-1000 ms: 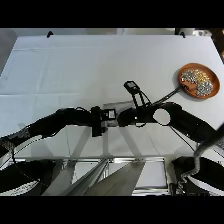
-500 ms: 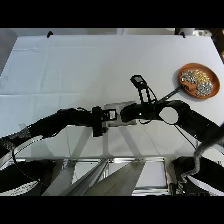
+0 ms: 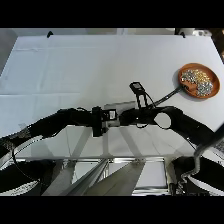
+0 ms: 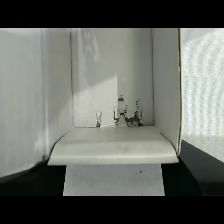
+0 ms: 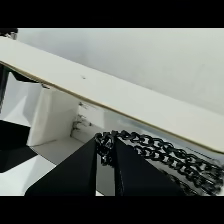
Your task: Fold the box and place the chain.
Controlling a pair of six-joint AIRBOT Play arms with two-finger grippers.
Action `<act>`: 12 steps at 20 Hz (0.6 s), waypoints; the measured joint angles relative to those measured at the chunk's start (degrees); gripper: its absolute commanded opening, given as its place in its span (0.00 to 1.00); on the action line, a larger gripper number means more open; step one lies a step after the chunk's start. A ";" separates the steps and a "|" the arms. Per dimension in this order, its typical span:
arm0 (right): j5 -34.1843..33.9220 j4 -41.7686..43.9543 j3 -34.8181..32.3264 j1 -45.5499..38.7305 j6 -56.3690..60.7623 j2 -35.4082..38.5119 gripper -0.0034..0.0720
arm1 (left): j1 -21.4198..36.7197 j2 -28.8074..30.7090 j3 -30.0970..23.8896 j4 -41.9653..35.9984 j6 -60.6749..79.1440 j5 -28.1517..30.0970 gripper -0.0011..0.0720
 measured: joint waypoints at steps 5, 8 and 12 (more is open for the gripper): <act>-2.03 0.81 -0.24 0.94 2.14 -0.96 0.41 | 0.00 0.00 0.00 0.00 0.02 0.00 0.21; -1.22 0.96 -0.26 0.81 3.30 -1.01 0.41 | 0.00 0.00 0.00 0.00 0.04 0.00 0.21; -0.24 0.70 -0.26 -0.07 4.04 0.83 0.41 | 0.00 0.00 0.00 0.00 0.07 0.00 0.21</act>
